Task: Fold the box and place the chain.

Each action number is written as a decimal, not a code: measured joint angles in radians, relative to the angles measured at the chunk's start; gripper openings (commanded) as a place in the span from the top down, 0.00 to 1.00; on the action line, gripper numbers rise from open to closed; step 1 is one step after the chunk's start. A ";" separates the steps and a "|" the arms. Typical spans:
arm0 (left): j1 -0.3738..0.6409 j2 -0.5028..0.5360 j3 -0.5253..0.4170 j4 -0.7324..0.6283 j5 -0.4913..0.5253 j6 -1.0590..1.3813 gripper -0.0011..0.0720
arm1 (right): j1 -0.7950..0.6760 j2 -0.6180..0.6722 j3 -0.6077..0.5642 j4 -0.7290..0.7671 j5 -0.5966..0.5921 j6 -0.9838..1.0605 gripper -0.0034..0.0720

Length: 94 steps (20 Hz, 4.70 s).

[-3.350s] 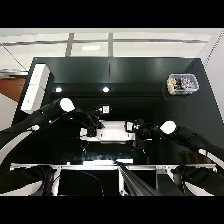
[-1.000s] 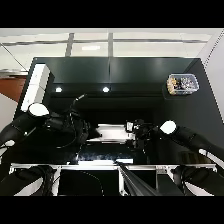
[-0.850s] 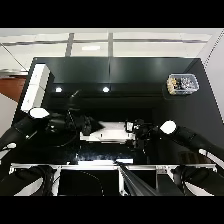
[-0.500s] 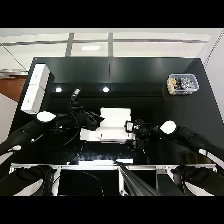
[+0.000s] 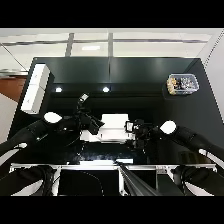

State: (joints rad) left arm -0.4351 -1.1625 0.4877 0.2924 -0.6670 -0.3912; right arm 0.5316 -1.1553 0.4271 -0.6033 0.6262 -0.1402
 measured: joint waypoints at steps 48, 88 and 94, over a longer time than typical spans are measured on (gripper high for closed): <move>-0.130 -0.002 0.024 0.261 -0.084 0.436 0.81 | 0.000 0.000 0.000 0.001 -0.002 0.002 0.39; 0.172 0.303 0.022 0.652 -0.237 -0.145 0.94 | 0.000 0.000 0.000 0.002 -0.004 0.002 0.39; 0.375 0.325 -0.009 0.702 -0.330 -0.623 0.94 | 0.000 0.000 0.000 0.001 -0.003 0.002 0.39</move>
State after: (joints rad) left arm -0.0601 -0.8375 0.4786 0.9943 -0.9970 -1.0138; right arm 0.5316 -1.1553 0.4271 -0.6022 0.6235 -0.1383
